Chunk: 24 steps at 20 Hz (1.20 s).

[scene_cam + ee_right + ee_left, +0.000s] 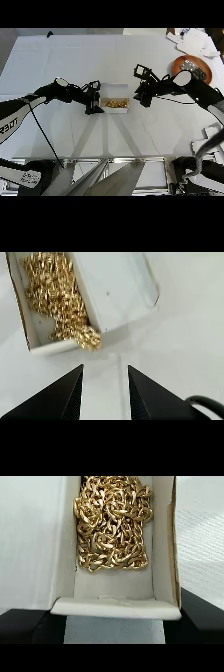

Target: Fold the box and place the chain.

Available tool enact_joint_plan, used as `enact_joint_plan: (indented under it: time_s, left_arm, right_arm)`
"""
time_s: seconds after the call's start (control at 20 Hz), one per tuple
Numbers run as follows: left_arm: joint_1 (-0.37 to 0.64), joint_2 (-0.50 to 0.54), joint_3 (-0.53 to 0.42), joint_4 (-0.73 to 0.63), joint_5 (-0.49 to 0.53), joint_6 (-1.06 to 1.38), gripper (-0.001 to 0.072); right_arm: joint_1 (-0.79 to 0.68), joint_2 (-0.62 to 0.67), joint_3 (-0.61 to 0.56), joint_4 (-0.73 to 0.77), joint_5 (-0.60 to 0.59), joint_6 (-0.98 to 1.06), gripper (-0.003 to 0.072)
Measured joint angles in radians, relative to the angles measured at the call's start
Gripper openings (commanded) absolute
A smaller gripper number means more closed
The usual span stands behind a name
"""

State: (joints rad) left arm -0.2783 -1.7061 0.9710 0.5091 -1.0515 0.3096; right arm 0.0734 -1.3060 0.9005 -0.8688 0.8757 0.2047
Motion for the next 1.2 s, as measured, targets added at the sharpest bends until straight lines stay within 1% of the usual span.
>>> enact_joint_plan:
  time_s: [0.25,0.5,0.55,0.6,0.7,0.75,1.0,1.1,1.2]
  left_arm:
    - [0.000,0.000,0.000,0.000,0.000,0.000,0.0392]
    - [0.000,0.000,0.000,0.000,0.000,0.000,0.0392]
    - [0.000,0.000,0.000,0.000,0.000,0.000,0.0392]
    - [0.000,0.000,0.000,0.000,0.000,0.000,0.0392]
    - [0.000,0.000,0.000,0.000,0.000,-0.001,0.0392]
    - [0.000,0.000,0.000,0.000,0.000,-0.002,0.0392]
    - [0.000,0.000,0.000,0.000,0.000,-0.001,0.0392]
    - [0.000,0.000,0.000,0.000,0.001,0.000,0.0392]
    - [0.000,0.000,0.000,0.000,0.001,0.000,0.0392]
  right_arm:
    - [0.005,-0.116,-0.026,0.021,-0.027,-0.209,0.0313]
    - [0.042,-0.182,-0.031,0.119,-0.092,-0.337,0.0310]
    - [0.048,-0.187,-0.031,0.139,-0.107,-0.362,0.0286]
    - [0.055,-0.192,-0.031,0.154,-0.124,-0.385,0.0240]
    - [0.061,-0.197,-0.032,0.177,-0.156,-0.412,0.0029]
    - [0.064,-0.199,-0.032,0.188,-0.172,-0.416,0.0012]
    - [0.069,-0.202,-0.032,0.195,-0.224,-0.433,0.0011]
    - [0.069,-0.201,-0.032,0.169,-0.240,-0.410,0.0011]
    - [0.070,-0.191,-0.032,0.112,-0.257,-0.353,0.0011]
